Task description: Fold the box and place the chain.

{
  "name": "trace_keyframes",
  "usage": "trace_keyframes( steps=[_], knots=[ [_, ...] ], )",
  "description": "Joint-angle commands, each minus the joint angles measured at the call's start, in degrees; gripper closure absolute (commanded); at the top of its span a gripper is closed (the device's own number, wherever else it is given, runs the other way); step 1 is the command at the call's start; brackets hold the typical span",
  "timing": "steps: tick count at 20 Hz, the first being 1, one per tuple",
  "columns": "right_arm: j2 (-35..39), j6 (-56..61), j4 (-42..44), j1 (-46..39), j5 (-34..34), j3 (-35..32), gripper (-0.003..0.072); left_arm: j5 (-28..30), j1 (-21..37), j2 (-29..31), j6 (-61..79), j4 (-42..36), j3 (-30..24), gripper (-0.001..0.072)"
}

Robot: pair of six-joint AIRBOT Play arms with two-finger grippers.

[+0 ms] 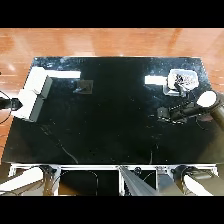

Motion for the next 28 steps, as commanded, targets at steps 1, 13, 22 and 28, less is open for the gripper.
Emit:
trace_keyframes(
  steps=[1,13,22,28],
  knots=[
    [0.04,0.22,0.94,0.00,0.85,-0.02,0.0655,0.07,-0.22,-0.02,-3.26,0.28,0.70,0.0069],
    [0.04,4.55,-19.32,10.73,-2.80,15.91,0.0655,7.23,-27.15,16.39,-15.43,-18.49,-2.16,0.0692],
    [-0.04,16.52,-27.39,6.01,-2.60,8.41,0.0655,-2.89,-44.63,23.67,-38.21,2.21,-13.42,0.0690],
    [-0.04,16.50,-27.34,5.97,-1.75,8.44,0.0655,-2.12,-44.63,23.65,-38.16,2.32,-13.42,0.0689]
  ],
)
